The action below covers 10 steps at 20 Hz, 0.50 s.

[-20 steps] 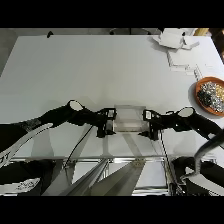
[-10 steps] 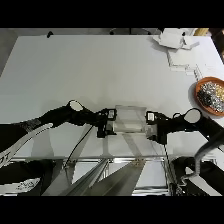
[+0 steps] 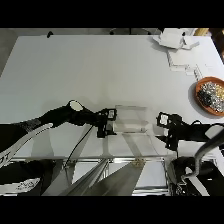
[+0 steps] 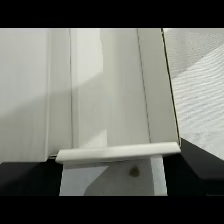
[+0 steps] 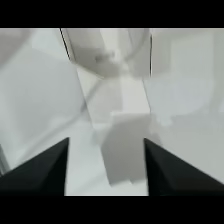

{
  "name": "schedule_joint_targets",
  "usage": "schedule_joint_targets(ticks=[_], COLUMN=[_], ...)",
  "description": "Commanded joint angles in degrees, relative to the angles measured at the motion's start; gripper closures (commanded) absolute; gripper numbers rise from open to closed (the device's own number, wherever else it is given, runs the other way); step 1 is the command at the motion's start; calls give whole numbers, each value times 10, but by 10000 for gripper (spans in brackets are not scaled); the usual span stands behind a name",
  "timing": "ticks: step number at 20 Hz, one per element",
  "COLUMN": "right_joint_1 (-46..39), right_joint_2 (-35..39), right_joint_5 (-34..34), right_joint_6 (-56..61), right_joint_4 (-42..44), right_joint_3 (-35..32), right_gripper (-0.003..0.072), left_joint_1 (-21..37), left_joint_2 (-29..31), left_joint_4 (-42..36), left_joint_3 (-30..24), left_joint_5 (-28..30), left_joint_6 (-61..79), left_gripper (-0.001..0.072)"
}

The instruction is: Fold the box and place the chain.

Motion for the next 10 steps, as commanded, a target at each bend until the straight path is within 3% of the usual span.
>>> schedule_joint_targets(ticks=[1,2,7,10], right_joint_1=[1,1,1,1], right_joint_2=[30,23,-103,-208], right_joint_5=[6,-1,-176,-272], right_joint_6=[-85,-144,-174,-174], right_joint_4=[212,279,457,478], right_joint_3=[0,0,0,1], right_gripper=[506,667,668,668], left_joint_1=[0,0,0,0], left_joint_2=[0,0,0,0], left_joint_4=[0,0,0,0], left_joint_3=[0,0,0,0], left_joint_5=[-1,-2,-2,-2], left_joint_6=[0,0,0,0], left_gripper=[559,559,559,559])
